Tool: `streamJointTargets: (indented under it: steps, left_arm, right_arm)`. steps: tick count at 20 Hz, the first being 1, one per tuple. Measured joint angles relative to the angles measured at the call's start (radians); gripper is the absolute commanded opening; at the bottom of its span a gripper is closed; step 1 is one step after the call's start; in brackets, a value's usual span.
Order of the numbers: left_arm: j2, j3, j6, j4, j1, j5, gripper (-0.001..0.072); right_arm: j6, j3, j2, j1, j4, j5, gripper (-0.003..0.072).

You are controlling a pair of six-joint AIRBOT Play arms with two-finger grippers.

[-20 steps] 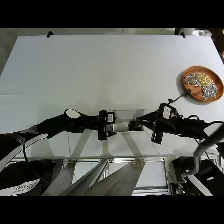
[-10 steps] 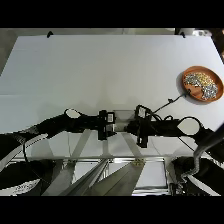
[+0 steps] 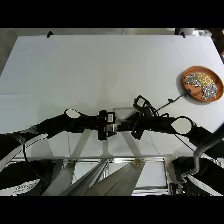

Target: Fold the box and place the chain.

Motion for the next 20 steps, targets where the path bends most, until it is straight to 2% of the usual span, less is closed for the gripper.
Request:
streamJointTargets:
  steps: [2, 6, 10, 12, 14, 17, 20]
  left_arm:
    - [0.000, 0.000, 0.000, 0.000, 0.000, 0.000, 0.0136]
    - [0.000, 0.000, 0.000, 0.000, 0.000, 0.000, 0.0136]
    - [0.000, 0.000, 0.000, 0.000, 0.000, 0.000, 0.0136]
    - [0.000, 0.000, 0.000, 0.000, 0.000, 0.000, 0.0136]
    - [0.000, 0.000, 0.000, 0.000, 0.000, 0.000, 0.0136]
    - [0.000, 0.000, 0.000, 0.000, 0.000, 0.000, 0.0136]
    - [0.000, 0.000, 0.000, 0.000, 0.000, 0.000, 0.0136]
  right_arm:
    - [0.023, 0.000, 0.002, 0.000, 0.000, -0.006, 0.0172]
    - [0.047, 0.000, 0.070, -0.045, -0.026, 0.004, 0.0175]
    - [0.127, 0.000, 0.219, -0.250, -0.101, 0.071, 0.0176]
    - [0.209, 0.000, 0.281, -0.396, -0.198, 0.104, 0.0179]
    - [0.331, 0.000, 0.307, -0.527, -0.348, 0.122, 0.0297]
    - [0.517, 0.007, 0.279, -0.640, -0.571, 0.093, 0.0296]
    - [0.637, 0.049, 0.165, -0.683, -0.715, 0.092, 0.0296]
